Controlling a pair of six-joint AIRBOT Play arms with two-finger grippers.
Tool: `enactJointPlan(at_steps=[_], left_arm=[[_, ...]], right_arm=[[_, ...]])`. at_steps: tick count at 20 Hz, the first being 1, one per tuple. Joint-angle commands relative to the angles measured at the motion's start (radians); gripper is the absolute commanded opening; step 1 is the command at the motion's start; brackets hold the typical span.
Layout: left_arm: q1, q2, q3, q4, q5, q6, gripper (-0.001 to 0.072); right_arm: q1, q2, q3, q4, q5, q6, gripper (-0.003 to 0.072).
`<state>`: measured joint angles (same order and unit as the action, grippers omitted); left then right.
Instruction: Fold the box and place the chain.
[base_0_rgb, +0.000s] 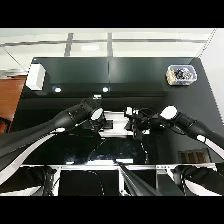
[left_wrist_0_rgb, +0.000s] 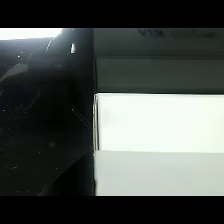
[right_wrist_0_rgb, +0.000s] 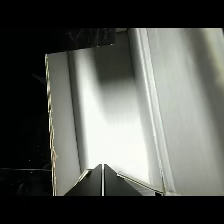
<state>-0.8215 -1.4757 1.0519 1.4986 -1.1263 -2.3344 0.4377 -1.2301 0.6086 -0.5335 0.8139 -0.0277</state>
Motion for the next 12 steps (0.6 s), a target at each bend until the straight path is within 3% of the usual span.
enactJointPlan(at_steps=[1,5,10,12], left_arm=[[0.000,-0.002,0.000,0.000,0.000,0.000,0.0027],[0.000,-0.003,0.000,0.000,-0.001,0.000,0.0027],[0.000,-0.004,0.000,0.000,0.000,0.000,0.0027],[0.000,-0.003,0.000,0.000,-0.001,0.000,0.0027]], right_arm=[[-0.005,0.000,0.000,-0.001,0.012,0.018,0.0013],[-0.082,0.019,0.000,-0.003,0.061,0.314,0.0012],[-0.417,0.089,0.003,-0.043,0.448,0.695,0.0013],[-0.581,0.089,0.000,-0.141,0.501,0.874,0.0012]])
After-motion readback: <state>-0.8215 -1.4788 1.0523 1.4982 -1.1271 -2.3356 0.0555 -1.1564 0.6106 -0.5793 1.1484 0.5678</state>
